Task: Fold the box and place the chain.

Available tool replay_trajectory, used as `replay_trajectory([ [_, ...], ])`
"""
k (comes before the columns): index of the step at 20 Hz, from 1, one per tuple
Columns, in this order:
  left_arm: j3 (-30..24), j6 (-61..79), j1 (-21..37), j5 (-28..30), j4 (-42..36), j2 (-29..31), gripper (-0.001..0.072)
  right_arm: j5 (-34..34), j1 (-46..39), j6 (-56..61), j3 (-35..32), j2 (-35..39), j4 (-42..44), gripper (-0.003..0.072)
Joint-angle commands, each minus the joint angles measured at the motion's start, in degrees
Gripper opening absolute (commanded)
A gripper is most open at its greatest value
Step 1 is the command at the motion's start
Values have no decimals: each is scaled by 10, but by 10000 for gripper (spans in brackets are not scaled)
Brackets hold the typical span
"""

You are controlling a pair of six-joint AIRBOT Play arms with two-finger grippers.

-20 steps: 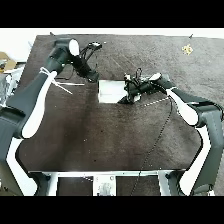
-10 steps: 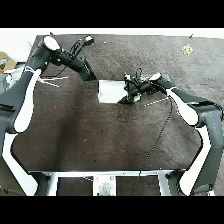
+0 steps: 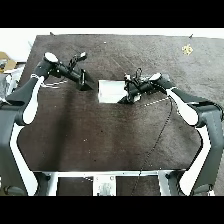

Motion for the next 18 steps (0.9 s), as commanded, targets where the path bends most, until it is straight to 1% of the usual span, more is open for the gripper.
replay_trajectory([
  [1, -30, 120, 5, -12, -14, -13, 720, 0, 0, 0, 0, 0, 0, 442],
  [4, -52, 186, 5, -5, -21, -17, 720, 0, 0, 0, 0, 0, 0, 442],
  [9, -51, 227, 2, -8, -97, -56, 720, 0, 0, 0, 0, 0, 0, 442],
  [18, -52, 231, -10, -18, -102, -75, 720, 0, 0, 0, 0, 0, 0, 442],
])
